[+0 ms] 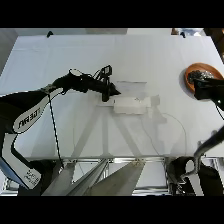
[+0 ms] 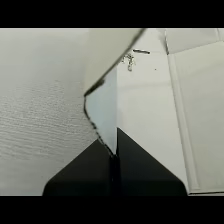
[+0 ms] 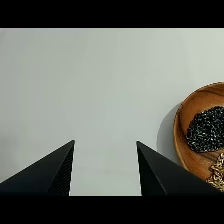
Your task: Fold the box and place the chain.
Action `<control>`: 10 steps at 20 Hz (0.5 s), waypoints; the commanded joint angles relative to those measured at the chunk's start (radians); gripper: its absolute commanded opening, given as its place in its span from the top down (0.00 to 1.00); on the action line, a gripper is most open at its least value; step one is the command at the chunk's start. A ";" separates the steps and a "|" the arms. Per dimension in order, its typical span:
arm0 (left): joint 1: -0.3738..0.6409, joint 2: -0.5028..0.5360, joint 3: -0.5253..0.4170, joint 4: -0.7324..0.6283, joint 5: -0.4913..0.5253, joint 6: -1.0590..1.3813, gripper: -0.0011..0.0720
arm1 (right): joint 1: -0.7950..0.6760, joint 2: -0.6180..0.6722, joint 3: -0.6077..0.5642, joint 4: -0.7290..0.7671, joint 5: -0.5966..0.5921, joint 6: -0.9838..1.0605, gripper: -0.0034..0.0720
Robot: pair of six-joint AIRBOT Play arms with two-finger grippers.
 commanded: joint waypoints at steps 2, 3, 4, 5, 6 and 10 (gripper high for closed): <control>-0.018 0.005 0.000 0.040 0.032 -0.014 0.98 | -0.001 0.001 0.001 0.000 0.000 0.003 0.43; -0.023 0.006 0.000 0.047 0.033 -0.014 0.98 | -0.001 0.001 0.001 0.000 0.000 0.003 0.43; -0.026 0.007 0.000 0.055 0.036 -0.014 0.98 | -0.001 0.001 0.001 0.000 0.000 0.003 0.43; -0.029 0.008 0.000 0.061 0.040 -0.014 0.98 | -0.001 0.001 0.001 0.000 0.000 0.003 0.43; -0.030 0.008 0.000 0.065 0.043 -0.015 0.98 | -0.001 0.001 0.001 0.000 0.000 0.003 0.43; -0.029 0.008 0.000 0.066 0.048 -0.019 0.97 | -0.001 0.001 0.001 0.000 0.000 0.003 0.43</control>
